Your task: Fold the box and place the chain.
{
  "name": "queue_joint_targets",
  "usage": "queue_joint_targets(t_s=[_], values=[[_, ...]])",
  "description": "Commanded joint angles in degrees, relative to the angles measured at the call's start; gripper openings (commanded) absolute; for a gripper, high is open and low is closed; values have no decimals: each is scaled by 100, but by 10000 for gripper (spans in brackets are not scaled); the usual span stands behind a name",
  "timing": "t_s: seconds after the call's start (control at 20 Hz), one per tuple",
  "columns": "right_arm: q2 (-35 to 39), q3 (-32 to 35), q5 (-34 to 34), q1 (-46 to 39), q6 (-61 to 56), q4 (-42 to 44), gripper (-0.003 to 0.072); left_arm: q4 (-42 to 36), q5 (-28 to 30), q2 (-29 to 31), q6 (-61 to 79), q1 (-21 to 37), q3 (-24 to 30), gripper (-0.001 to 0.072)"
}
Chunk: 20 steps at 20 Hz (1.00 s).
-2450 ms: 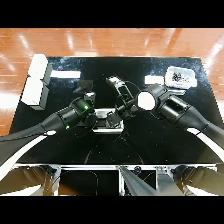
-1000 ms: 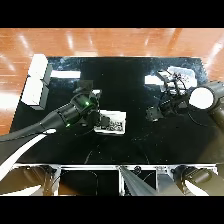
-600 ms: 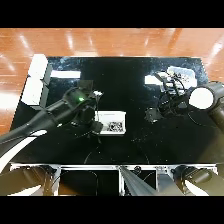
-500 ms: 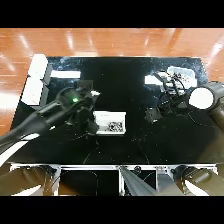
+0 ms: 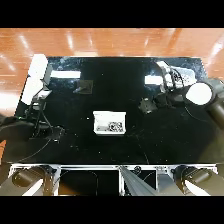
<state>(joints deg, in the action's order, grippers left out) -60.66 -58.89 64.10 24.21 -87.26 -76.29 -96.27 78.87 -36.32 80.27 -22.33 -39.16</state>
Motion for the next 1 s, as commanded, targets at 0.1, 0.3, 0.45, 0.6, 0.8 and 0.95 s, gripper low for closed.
queue_joint_targets(t_s=[0.1, 0.3, 0.45, 0.6, 0.8, 0.95], values=[[-1587, -1392, -188, -4, 942, 485, 585, -1311, -1167, 337, 761, 632, 813, 621], [-2745, -2076, 225, 205, 1683, 885, 586, -1333, -1209, -52, 787, 619, 925, 621], [-2905, -2074, 549, 352, 2459, 1491, 585, -1399, -1453, -146, 785, 575, 925, 621], [-2903, -2074, 1078, 485, 2820, 1993, 585, -1438, -1508, -146, 785, 575, 925, 621], [-2903, -2072, 1871, 592, 3329, 2188, 585, -1434, -1508, -146, 787, 575, 925, 621], [-2905, -2072, 2092, 590, 3462, 2232, 586, -1429, -1563, -146, 787, 575, 925, 621]])
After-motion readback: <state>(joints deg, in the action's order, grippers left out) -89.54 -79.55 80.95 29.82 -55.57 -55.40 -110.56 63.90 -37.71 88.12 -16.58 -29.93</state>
